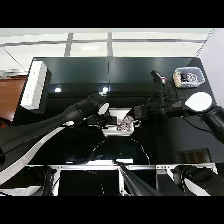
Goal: Fold the box and place the chain.
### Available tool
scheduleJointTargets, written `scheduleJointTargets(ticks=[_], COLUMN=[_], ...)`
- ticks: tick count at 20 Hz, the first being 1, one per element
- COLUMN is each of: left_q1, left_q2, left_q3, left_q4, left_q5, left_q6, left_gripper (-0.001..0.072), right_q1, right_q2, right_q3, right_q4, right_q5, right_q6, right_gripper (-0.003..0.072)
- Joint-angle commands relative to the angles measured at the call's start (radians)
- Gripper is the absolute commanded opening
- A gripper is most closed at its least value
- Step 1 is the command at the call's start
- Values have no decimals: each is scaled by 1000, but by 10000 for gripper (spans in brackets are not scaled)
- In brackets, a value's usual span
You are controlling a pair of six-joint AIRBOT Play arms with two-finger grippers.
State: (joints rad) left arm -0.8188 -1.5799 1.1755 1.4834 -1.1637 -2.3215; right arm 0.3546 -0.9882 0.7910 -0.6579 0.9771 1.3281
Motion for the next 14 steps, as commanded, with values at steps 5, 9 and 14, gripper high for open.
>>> scheduleJointTargets(ticks=[5, 9, 14], left_q1=[0, 0, 0], left_q2=[0, 0, 0], left_q3=[1, 1, 1], left_q4=[0, 0, 0], left_q5=[3, 3, -1], left_q6=[0, 0, 0], left_gripper=[31, 32, 31], right_q1=[-38, -199, -203], right_q2=[-36, 0, 12], right_q3=[-12, -13, -106], right_q4=[-37, -100, -478], right_q5=[6, 191, 63], right_q6=[-11, -146, -340], right_gripper=[490, 490, 678])
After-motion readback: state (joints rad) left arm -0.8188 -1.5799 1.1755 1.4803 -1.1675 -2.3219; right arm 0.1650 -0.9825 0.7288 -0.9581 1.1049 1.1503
